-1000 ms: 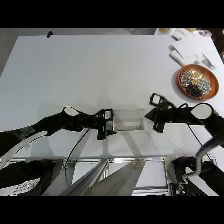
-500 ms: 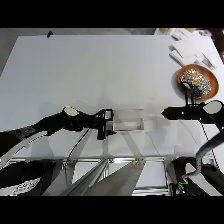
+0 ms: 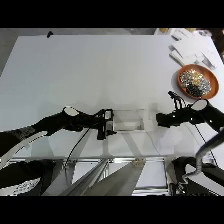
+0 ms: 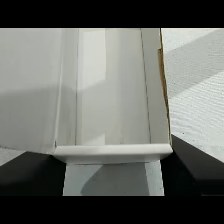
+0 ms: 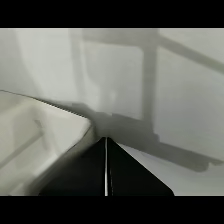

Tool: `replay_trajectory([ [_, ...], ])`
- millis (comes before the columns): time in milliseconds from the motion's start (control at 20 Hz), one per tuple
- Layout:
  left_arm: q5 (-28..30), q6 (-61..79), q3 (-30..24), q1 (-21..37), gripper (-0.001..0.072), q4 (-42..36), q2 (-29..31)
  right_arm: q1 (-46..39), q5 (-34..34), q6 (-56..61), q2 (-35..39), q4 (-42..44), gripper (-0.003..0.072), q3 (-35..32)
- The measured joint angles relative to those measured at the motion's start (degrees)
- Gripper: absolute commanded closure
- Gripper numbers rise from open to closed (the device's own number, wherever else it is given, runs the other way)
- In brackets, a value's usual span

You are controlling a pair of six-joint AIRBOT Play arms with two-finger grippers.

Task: Fold the box and place the chain.

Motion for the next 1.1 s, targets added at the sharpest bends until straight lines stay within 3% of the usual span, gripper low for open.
replay_trajectory([
  [50,-0.02,0.02,0.00,0.00,0.0639,0.02,0.00,0.24,1.97,-0.92,0.15,1.55,0.0655,0.02],
  [100,-0.02,0.02,0.00,0.00,0.0639,0.02,0.00,0.37,1.62,-1.64,0.44,2.67,0.0585,0.02],
  [250,-0.02,0.02,0.00,0.00,0.0639,0.00,0.00,0.66,4.39,-3.13,2.49,4.90,0.0548,0.07],
  [300,0.00,0.02,0.00,0.00,0.0639,0.00,0.00,0.68,4.59,-3.37,3.37,5.18,0.0492,0.07],
  [750,-0.15,0.00,0.00,0.00,0.0639,0.00,0.00,1.42,8.07,-4.11,9.46,7.82,0.0387,0.04],
  [1100,-0.15,0.00,0.00,0.00,0.0639,0.00,0.00,9.29,2.36,0.39,10.01,4.81,0.0327,0.39],
])
